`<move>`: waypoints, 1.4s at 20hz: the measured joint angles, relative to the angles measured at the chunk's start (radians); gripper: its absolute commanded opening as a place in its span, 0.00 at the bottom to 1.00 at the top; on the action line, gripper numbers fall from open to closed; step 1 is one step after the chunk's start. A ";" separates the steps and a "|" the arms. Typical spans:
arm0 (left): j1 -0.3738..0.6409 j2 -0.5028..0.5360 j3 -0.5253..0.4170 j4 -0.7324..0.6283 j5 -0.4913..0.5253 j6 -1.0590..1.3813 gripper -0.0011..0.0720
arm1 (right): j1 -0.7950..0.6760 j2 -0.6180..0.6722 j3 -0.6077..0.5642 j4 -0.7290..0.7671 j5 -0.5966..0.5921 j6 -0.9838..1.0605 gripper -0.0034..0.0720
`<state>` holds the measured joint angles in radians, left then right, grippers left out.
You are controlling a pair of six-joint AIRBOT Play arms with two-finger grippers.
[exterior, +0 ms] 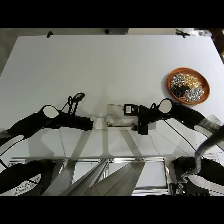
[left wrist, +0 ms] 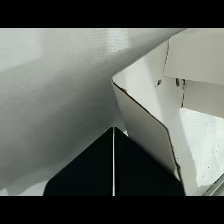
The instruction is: Fold the box and place the chain.
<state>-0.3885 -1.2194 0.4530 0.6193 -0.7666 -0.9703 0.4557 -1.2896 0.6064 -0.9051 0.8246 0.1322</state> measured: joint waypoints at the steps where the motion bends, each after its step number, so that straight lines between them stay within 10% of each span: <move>1: -0.002 -0.001 0.000 -0.012 0.003 0.007 0.03 | 0.000 0.000 0.000 0.000 0.000 0.000 0.59; 12: -0.058 0.018 0.091 -0.103 -0.009 0.074 0.14 | 0.000 0.000 0.000 0.000 0.000 0.000 0.59; 15: -0.080 0.018 0.101 -0.109 -0.015 0.074 0.39 | 0.000 0.000 0.000 0.000 0.000 0.000 0.59; 19: -0.106 0.018 0.106 -0.110 -0.019 0.072 0.40 | 0.000 0.000 0.000 -0.003 0.000 -0.002 0.59; 22: -0.118 0.018 0.112 -0.105 -0.019 0.069 0.62 | 0.000 0.000 0.000 -0.003 0.001 -0.003 0.59; 28: -0.127 0.018 0.160 -0.111 -0.037 0.048 0.62 | 0.000 0.000 0.000 0.001 0.000 0.003 0.59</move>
<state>-0.5156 -1.2011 0.6132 0.5083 -0.8040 -0.9226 0.4557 -1.2896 0.6064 -0.9039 0.8246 0.1349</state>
